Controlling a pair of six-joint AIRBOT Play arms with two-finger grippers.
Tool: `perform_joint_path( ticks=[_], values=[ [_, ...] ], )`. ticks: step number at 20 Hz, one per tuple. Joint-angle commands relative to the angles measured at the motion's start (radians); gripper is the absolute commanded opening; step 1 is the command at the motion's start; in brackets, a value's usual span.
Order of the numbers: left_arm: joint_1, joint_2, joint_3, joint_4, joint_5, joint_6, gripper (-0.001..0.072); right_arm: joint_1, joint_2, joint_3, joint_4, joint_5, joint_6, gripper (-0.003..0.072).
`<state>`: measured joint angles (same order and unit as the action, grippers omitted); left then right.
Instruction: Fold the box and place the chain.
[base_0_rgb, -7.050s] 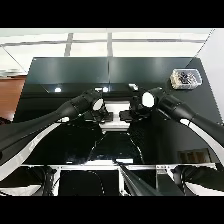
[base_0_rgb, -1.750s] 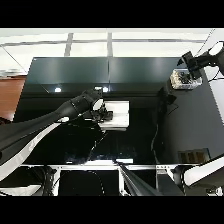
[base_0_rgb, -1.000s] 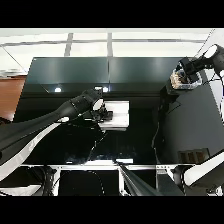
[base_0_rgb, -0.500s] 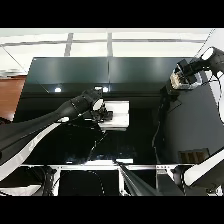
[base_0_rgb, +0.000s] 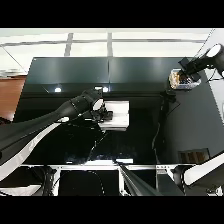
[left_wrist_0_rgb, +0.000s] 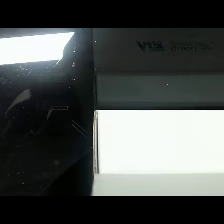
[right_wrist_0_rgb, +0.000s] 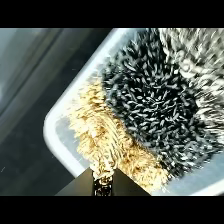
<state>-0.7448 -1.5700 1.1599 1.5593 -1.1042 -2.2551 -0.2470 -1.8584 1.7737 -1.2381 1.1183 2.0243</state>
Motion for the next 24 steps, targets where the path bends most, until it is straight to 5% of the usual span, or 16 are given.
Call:
perform_joint_path(
  ticks=[1, 13, 17, 24],
  values=[
    [0.0, -0.001, 0.0, 0.0, 0.0, 0.0, 0.0031, -0.015, 0.109, 0.002, 0.011, 0.05, -0.208, 0.0011],
    [0.0, -0.001, 0.0, 0.0, 0.004, 0.0, 0.0031, -0.015, 0.665, 0.023, 0.157, 0.016, -0.458, 0.0007],
    [0.0, -0.001, 0.0, 0.0, 0.004, 0.0, 0.0031, -0.015, 0.807, 0.023, 0.388, -0.055, -0.561, 0.0006],
    [0.0, -0.001, 0.0, 0.0, 0.004, 0.0, 0.0031, -0.015, 0.854, 0.023, 0.537, 0.15, -0.608, 0.0007]
  ],
)
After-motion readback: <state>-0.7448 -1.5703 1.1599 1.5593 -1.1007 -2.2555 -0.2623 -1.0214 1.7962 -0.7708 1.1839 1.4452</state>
